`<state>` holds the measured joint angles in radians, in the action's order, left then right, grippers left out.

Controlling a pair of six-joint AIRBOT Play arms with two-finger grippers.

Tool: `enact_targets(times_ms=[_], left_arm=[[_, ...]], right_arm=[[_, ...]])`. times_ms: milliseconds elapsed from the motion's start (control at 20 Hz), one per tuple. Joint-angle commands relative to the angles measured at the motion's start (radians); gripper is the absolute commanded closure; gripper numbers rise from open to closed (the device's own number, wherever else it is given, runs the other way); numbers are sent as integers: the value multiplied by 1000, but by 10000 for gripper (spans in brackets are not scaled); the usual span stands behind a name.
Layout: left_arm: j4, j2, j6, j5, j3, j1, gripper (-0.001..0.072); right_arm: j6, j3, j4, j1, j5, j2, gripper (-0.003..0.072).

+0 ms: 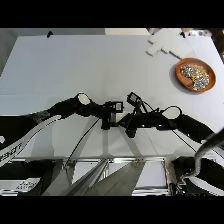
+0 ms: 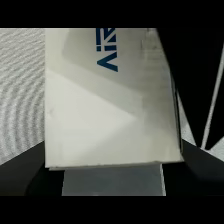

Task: Fold the box and place the chain.

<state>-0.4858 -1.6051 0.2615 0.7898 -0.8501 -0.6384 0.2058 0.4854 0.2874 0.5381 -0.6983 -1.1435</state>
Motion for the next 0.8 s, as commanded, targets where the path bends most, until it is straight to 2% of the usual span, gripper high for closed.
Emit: enact_targets(times_ms=[0, 450, 750], left_arm=[[0, 0, 0, 0, 0, 1, 455], [0, 0, 0, 0, 0, 1, 455], [0, 0, 0, 0, 0, 1, 455]], right_arm=[[30, 2, 0, 24, 38, -28, 668], [33, 2, 3, 24, 75, -28, 667], [-36, 2, -77, 21, 53, 6, 669]])
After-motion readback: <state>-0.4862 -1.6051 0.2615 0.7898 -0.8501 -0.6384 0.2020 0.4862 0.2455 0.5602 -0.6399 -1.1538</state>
